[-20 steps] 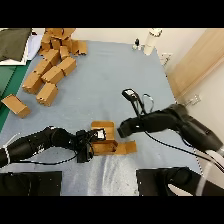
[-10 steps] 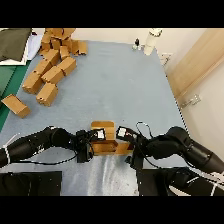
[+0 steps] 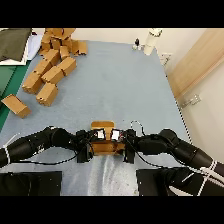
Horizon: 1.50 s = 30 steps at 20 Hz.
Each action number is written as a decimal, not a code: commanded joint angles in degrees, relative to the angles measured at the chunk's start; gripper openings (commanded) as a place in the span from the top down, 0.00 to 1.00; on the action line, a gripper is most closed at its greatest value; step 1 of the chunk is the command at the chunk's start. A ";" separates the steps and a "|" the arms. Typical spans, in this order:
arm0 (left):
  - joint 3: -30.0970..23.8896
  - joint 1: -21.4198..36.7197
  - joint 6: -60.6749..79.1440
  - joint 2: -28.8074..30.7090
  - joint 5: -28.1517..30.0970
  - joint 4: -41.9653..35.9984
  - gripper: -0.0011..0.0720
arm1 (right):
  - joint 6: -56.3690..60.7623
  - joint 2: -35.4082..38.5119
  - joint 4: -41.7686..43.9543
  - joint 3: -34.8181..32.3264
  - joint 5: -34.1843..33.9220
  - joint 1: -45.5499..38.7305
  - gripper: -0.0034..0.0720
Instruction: Fold the box.
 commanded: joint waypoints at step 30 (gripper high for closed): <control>-0.04 0.00 0.02 -0.04 0.00 0.02 0.35 | 22.36 -1.75 -5.62 2.60 -9.53 -0.59 0.67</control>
